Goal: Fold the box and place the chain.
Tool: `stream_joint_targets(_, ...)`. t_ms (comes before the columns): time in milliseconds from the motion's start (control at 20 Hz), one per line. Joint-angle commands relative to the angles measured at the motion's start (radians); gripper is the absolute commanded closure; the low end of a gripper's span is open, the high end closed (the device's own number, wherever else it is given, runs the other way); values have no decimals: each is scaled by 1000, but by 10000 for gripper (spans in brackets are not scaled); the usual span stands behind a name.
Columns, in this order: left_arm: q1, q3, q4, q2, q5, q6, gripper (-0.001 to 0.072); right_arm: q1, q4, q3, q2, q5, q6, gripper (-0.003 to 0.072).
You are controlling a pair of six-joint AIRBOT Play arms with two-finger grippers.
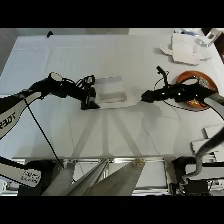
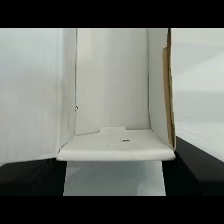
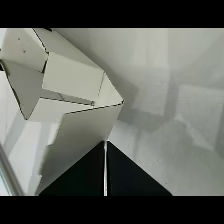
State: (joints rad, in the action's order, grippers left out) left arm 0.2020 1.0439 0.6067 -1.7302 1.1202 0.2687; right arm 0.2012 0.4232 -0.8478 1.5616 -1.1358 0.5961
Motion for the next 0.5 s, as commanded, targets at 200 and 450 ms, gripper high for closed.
stream_joint_targets(200, 0, -1, 54, 2, -25, -4, 314, -1, -43, 0, 32, -94, -21, 679)
stream_joint_targets(450, 0, -1, 61, 2, -25, -7, 314, -17, -46, 0, 32, -103, -23, 679)
